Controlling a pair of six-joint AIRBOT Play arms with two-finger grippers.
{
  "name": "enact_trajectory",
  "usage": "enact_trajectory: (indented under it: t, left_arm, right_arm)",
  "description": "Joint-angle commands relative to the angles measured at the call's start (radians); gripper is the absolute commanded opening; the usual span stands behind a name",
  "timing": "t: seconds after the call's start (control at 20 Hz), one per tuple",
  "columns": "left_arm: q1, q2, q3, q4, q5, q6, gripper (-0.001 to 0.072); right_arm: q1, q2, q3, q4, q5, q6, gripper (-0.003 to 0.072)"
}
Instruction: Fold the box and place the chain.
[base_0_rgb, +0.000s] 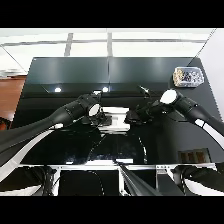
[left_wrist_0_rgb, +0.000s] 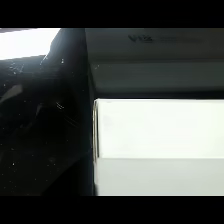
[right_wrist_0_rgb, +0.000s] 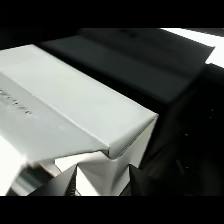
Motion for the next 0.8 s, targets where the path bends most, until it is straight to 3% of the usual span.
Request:
enact_trajectory:
  t: [0.0,0.45,0.5,0.75]
  left_arm:
    - [0.0,0.0,0.001,0.0,0.0,0.0,0.0029]
    - [0.0,0.0,0.001,0.0,0.0,0.0,0.0029]
    - [0.0,0.0,0.001,0.0,0.0,0.0,0.0029]
    - [0.0,0.0,0.001,0.0,0.0,0.0,0.0029]
  right_arm:
    - [0.068,-0.004,0.032,-0.163,-0.053,0.189,0.0355]
    - [0.24,-0.071,0.163,-0.528,-0.021,0.563,0.0353]
    - [0.256,-0.071,0.163,-0.555,-0.01,0.575,0.0266]
    - [0.298,-0.074,0.163,-0.628,0.028,0.65,0.0235]
